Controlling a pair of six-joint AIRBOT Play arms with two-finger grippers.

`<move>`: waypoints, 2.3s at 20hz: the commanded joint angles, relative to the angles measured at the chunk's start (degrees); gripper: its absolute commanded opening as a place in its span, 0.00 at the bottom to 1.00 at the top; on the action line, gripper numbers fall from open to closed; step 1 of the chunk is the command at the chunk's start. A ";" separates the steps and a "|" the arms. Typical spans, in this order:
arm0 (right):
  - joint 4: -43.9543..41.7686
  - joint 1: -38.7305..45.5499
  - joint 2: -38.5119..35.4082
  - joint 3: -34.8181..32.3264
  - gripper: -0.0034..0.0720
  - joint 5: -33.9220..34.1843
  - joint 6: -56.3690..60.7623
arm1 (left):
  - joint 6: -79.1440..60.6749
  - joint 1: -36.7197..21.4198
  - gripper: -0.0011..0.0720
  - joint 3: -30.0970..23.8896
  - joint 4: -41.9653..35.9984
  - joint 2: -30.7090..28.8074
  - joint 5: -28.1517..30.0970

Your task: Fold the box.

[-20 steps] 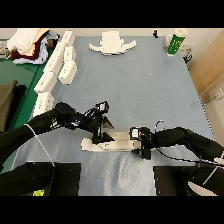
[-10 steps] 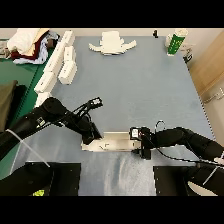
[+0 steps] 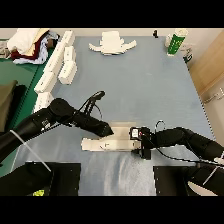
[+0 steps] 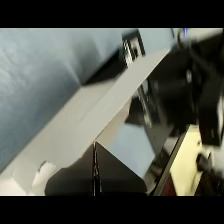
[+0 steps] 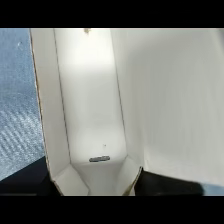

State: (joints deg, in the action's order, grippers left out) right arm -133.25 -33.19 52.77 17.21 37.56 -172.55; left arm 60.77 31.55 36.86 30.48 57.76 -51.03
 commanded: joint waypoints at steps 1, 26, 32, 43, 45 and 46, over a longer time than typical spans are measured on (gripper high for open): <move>0.00 -0.04 0.02 -0.02 0.73 -0.02 0.00 | 2.75 -1.95 0.03 1.92 -4.83 6.95 6.38; 0.02 -0.04 0.00 -0.02 0.73 -0.02 0.00 | -23.87 -3.58 0.04 0.17 23.69 -14.03 -4.04; 0.04 -0.04 0.02 -0.02 0.73 -0.02 0.00 | -43.39 -4.22 0.96 -9.84 17.07 -12.13 -0.76; 0.42 -0.04 0.02 -0.02 0.73 0.00 0.00 | -57.27 -0.15 0.73 -13.88 10.71 -5.84 6.40; 0.44 -0.04 0.02 -0.02 0.73 -0.02 0.00 | -57.40 1.81 0.70 -13.88 9.46 -4.81 6.67; 0.44 -0.04 0.02 -0.02 0.73 -0.02 0.00 | -57.42 2.60 0.41 -13.88 9.33 -4.74 6.58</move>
State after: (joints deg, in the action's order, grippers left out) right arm -132.88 -33.21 52.77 17.23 37.54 -172.55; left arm 5.21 31.90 23.09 42.04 51.83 -46.17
